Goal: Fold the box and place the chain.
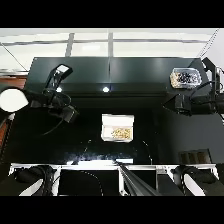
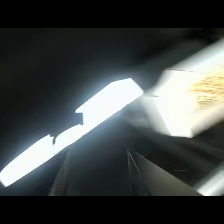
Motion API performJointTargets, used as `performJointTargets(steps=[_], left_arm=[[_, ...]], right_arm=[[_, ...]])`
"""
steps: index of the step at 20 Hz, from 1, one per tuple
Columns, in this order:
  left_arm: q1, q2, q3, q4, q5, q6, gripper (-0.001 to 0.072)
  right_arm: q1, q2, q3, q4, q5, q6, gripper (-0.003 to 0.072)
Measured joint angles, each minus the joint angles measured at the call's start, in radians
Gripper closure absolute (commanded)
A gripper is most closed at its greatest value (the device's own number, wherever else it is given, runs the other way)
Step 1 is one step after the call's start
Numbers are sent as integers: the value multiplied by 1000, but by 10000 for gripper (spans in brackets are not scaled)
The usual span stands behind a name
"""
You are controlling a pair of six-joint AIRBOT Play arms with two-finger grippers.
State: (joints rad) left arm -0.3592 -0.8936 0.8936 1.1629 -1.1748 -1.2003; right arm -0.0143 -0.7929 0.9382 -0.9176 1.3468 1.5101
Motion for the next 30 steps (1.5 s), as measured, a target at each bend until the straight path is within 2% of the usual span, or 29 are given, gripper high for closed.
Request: performJointTargets(steps=[1,2,3,4,8,12,15,22,30], left_arm=[[47,7,-58,-164,17,168,293],[81,11,-111,-302,35,330,245],[103,13,-154,-404,47,459,37],[119,11,-197,-483,53,592,-2],[137,-15,-317,-645,88,994,-1],[99,-84,-377,-697,144,1328,1],[51,-151,-392,-711,224,1483,2],[-2,-280,-400,-719,301,1593,2],[-14,-323,-393,-719,300,1594,2]], right_arm=[[0,0,0,-5,0,0,299],[0,0,0,-8,0,0,299],[0,0,0,-11,2,0,299],[0,0,0,-18,2,0,299],[0,0,0,-30,-4,0,299],[0,0,0,-40,-5,0,299],[0,0,0,-43,-5,8,299],[0,0,0,-44,-8,15,299],[0,0,0,-45,-21,16,299]])
